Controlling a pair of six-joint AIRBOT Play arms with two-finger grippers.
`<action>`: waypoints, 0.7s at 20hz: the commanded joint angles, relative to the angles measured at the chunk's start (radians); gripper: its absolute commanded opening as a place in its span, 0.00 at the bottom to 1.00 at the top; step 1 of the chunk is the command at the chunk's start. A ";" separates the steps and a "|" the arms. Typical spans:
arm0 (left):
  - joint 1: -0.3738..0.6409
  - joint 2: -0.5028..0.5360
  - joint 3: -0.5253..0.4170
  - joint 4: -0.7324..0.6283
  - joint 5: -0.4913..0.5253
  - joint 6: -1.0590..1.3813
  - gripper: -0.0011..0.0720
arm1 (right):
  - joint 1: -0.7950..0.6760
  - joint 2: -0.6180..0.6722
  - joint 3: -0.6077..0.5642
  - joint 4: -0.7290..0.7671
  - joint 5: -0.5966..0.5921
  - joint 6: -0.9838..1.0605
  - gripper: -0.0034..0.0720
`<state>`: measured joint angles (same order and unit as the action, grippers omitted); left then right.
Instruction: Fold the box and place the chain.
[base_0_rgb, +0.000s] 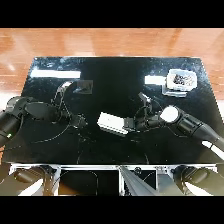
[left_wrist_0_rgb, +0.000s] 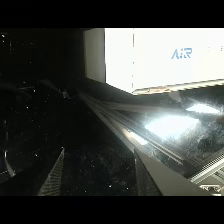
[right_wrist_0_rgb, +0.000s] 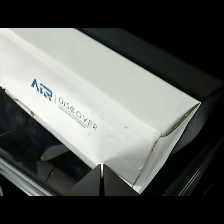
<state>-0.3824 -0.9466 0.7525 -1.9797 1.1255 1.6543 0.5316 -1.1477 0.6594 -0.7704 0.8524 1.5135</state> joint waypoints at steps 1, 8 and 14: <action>0.000 0.000 0.000 0.000 0.000 0.000 0.76 | 0.000 0.001 0.001 0.019 -0.003 -0.011 0.08; 0.000 0.000 0.000 0.000 -0.001 0.000 0.76 | 0.000 0.002 0.003 0.048 -0.005 -0.034 0.08; 0.000 -0.009 0.020 -0.008 -0.069 0.124 0.76 | -0.002 0.002 0.017 0.048 -0.012 -0.040 0.08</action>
